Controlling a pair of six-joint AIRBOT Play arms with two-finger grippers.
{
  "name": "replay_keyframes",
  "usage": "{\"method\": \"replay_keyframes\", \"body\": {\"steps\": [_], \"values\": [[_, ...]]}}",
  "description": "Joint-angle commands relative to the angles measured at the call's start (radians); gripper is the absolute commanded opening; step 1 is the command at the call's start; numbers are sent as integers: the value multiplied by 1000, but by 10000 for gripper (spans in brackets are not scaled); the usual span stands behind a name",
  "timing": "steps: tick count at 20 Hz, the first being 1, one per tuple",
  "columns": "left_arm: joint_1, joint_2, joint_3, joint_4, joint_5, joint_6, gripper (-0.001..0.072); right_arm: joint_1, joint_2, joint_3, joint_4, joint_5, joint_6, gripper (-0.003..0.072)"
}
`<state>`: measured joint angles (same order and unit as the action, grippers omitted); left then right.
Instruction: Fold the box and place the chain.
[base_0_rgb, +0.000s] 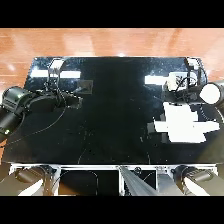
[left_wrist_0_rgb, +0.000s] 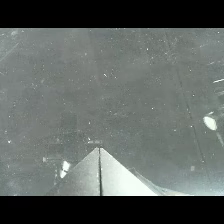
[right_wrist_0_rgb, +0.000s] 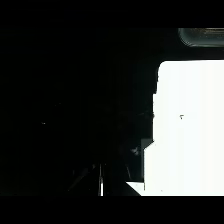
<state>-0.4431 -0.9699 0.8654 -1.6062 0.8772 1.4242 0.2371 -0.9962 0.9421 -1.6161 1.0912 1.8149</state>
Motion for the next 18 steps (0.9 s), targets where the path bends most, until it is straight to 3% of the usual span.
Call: {"method": "replay_keyframes", "body": {"steps": [1,15,18], "values": [[0,-1,0,0,0,0,21,0,0,0,0,0,0,40],[0,-1,0,0,0,0,21,0,0,0,0,0,0,40],[-1,-2,0,-3,-65,0,21,0,0,0,0,-31,-1,40]]}}
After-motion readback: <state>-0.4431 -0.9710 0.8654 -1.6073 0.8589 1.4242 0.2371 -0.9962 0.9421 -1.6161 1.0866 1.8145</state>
